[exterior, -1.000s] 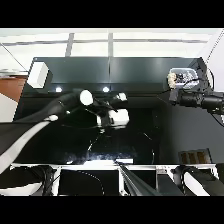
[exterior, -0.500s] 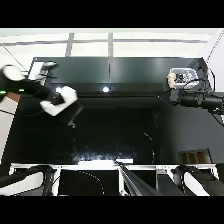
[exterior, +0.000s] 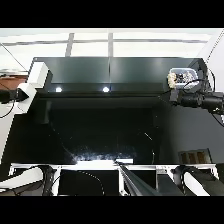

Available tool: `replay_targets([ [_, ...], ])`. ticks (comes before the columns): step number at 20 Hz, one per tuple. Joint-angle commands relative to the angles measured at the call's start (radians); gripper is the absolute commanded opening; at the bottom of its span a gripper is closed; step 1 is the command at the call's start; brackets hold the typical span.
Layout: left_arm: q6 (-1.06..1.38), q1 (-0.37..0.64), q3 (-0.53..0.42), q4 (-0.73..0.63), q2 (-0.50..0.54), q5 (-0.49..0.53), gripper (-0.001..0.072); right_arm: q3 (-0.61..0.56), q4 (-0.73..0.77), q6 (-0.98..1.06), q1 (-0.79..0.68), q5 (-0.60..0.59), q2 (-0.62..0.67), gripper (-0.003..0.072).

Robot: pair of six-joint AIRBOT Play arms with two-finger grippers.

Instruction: Fold the box and place the chain.

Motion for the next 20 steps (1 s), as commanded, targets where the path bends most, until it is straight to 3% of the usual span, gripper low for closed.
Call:
replay_targets([
  [1,0.12,-0.008,0.001,-0.102,-0.051,0.116,0.0291,0.001,0.0,0.011,0.0,0.0,0.001,0.0029],
  [7,0.121,-0.064,0.001,-0.083,-0.151,0.22,0.0291,0.001,0.0,0.021,0.0,-0.002,0.001,0.0029],
  [18,0.116,-0.071,0.001,-0.029,-0.152,0.268,0.0293,0.001,-0.001,0.025,0.0,-0.008,0.001,0.0029],
  [19,0.116,-0.071,0.001,-0.031,-0.152,0.268,0.0304,0.001,-0.001,0.025,0.0,-0.008,0.001,0.0029],
  [20,0.116,-0.071,0.001,-0.036,-0.153,0.269,0.0424,0.001,0.0,0.026,0.0,-0.008,0.001,0.0029],
])
